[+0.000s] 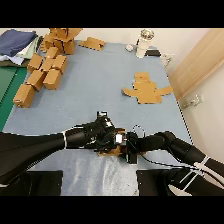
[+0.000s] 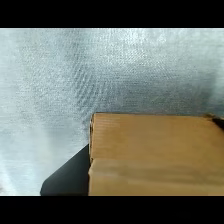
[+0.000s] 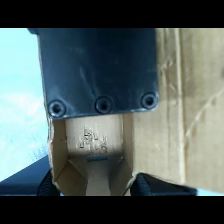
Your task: Fold the box.
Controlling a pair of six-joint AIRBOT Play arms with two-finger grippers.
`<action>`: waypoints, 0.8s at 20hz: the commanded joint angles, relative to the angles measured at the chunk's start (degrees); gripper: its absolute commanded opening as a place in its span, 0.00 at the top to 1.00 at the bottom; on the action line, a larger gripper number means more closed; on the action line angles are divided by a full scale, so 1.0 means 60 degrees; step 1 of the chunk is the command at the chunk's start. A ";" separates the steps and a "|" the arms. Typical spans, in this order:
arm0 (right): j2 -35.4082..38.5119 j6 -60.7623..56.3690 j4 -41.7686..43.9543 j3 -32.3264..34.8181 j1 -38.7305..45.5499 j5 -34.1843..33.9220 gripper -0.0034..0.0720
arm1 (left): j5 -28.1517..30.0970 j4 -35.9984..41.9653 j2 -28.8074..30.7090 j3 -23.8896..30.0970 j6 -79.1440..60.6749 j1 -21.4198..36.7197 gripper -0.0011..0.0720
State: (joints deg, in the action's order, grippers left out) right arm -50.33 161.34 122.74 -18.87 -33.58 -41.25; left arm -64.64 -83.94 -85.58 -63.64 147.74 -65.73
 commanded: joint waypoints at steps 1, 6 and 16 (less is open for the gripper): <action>0.0004 0.0011 0.0000 0.0004 -0.0011 0.0000 0.31 | 0.0164 0.0062 -0.0015 -0.0033 0.0135 -0.0080 0.97; 0.0007 0.0015 0.0004 0.0004 -0.0011 0.0004 0.31 | 0.0160 0.0098 -0.0004 -0.0106 -0.0036 -0.0080 0.14; 0.0004 0.0015 0.0000 0.0004 -0.0011 0.0004 0.31 | -0.0648 -0.0350 0.0157 -0.0652 -0.0127 -0.0011 0.14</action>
